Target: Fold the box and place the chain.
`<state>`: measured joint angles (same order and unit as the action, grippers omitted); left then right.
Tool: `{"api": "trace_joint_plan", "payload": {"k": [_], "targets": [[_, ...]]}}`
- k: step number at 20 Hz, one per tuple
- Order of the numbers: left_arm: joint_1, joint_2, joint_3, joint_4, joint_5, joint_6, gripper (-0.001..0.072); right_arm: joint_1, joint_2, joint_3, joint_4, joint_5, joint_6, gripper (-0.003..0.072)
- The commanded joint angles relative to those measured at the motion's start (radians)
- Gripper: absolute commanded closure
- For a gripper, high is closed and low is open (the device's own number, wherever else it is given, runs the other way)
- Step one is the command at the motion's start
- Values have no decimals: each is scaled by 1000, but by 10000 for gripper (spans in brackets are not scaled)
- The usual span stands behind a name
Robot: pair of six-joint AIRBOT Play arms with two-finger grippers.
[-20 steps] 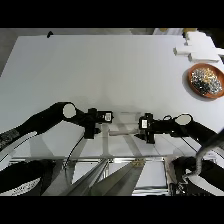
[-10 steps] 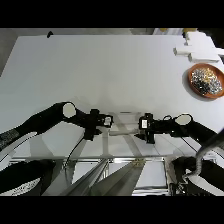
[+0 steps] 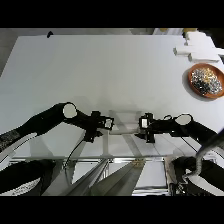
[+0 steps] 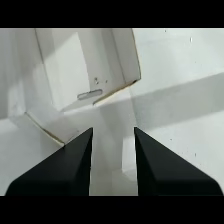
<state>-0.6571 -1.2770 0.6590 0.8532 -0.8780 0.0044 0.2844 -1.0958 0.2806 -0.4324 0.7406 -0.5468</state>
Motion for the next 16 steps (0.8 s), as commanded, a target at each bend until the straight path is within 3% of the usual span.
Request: {"api": "trace_joint_plan", "payload": {"k": [1,8,13,16], "targets": [[-25,-7,0,-52,29,0,439,0,1,0,-1,4,-1,391],[-44,-3,0,-57,15,-5,439,0,1,0,-1,4,-1,391],[23,56,0,17,-95,-66,440,0,1,0,-1,4,-1,391],[39,57,0,14,-19,-64,438,0,1,0,-1,4,-1,391]]}}
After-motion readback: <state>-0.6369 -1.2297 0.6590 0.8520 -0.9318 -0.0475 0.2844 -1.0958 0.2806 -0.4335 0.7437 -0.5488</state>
